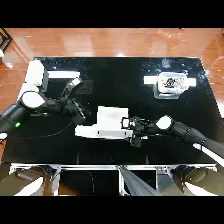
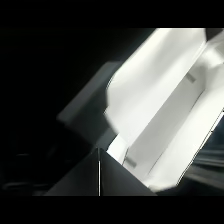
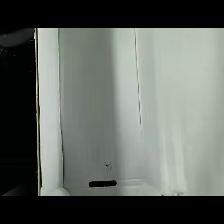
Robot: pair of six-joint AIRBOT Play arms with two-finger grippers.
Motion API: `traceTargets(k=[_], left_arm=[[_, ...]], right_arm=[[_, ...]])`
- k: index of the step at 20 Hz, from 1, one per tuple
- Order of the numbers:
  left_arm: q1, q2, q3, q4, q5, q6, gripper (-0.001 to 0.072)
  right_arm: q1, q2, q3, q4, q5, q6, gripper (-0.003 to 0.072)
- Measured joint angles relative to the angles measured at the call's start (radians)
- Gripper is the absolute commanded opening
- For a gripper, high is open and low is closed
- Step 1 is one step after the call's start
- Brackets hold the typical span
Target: Fold the box and place the chain.
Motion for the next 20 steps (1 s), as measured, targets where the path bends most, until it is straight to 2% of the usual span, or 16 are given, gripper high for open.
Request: traceTargets(k=[4, 5, 6, 7, 13, 20], left_arm=[[0.019, 0.082, -0.079, 0.089, -0.014, 0.007, 0.0035], [0.009, 0.089, -0.104, 0.101, -0.016, 0.036, 0.0149], [-0.006, 0.093, -0.128, 0.109, -0.017, 0.074, 0.044], [-0.023, 0.094, -0.146, 0.122, -0.011, 0.106, 0.0632], [-0.1, 0.074, -0.191, 0.145, 0.137, 0.248, 0.0612], [-0.119, -0.002, -0.197, 0.149, 0.168, 0.452, 0.0607]], right_arm=[[0.0, 0.0, 0.0, 0.0, 0.0, 0.0, 0.0236], [0.0, 0.0, 0.0, 0.0, 0.0, 0.0, 0.0236], [0.0, 0.0, 0.0, 0.0, 0.0, 0.0, 0.0236], [0.0, 0.0, 0.0, 0.0, 0.0, 0.0, 0.0236], [0.0, 0.0, 0.0, 0.0, 0.0, 0.0, 0.0236], [0.0, 0.0, 0.0, 0.0, 0.0, 0.0, 0.0236]])
